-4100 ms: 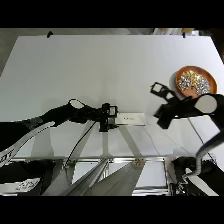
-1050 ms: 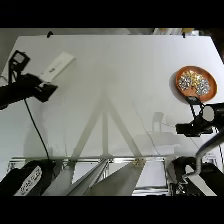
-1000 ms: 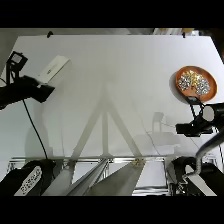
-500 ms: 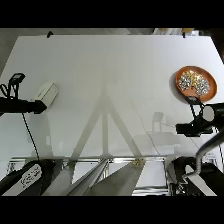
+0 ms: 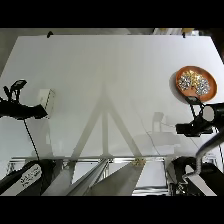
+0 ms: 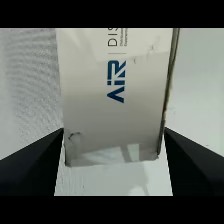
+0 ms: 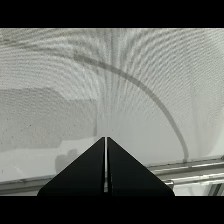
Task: Fold the box and place the chain.
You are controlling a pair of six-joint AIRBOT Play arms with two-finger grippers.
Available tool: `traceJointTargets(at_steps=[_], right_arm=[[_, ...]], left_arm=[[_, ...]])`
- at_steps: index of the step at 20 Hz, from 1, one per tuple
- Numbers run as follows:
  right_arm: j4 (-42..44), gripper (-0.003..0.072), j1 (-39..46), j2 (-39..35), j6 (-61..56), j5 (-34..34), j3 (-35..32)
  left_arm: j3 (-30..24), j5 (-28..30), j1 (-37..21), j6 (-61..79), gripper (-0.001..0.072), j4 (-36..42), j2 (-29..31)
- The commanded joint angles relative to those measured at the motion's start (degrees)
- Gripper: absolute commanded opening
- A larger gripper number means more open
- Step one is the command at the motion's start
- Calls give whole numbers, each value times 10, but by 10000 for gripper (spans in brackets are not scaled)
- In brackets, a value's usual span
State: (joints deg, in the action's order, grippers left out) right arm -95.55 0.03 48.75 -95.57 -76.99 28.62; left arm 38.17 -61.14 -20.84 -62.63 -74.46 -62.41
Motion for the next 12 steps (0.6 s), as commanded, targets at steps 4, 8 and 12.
traceJointTargets(at_steps=[4,8,12], right_arm=[[0,21,0,0,0,0,0],[0,21,0,0,0,0,0],[0,21,0,0,0,0,0]], left_arm=[[0,12,28,-8,693,-14,121],[0,3,74,-9,690,-30,226],[0,-38,96,-9,282,-25,290]])
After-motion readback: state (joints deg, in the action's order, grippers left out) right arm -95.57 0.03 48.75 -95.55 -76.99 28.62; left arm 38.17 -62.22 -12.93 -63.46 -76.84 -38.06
